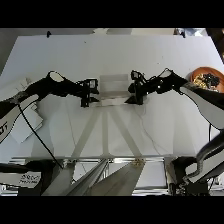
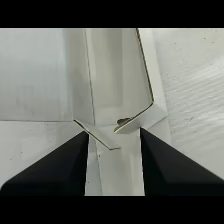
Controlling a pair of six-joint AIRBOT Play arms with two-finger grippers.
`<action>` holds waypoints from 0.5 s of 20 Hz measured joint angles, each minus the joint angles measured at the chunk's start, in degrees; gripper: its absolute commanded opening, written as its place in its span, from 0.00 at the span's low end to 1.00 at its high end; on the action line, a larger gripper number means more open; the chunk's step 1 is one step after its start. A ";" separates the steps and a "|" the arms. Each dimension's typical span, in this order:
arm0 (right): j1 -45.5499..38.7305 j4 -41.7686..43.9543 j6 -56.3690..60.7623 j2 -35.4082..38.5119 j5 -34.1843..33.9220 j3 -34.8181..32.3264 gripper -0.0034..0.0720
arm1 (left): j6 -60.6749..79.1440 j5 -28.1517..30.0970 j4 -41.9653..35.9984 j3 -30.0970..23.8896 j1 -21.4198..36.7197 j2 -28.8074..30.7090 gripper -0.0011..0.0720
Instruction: Fold the box and place the chain.
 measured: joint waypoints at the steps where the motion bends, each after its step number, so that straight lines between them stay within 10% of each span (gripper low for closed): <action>1: 0.00 0.00 -0.07 0.00 0.02 0.00 0.65 | 0.04 -0.31 -0.07 0.00 0.02 0.00 0.58; 8: 0.00 0.00 0.00 0.00 -0.02 0.00 0.65 | -0.04 -1.40 0.57 0.00 0.00 0.00 0.63; 10: 0.00 0.00 0.00 0.00 -0.04 0.00 0.65 | -0.09 -1.42 0.81 0.00 0.00 0.00 0.44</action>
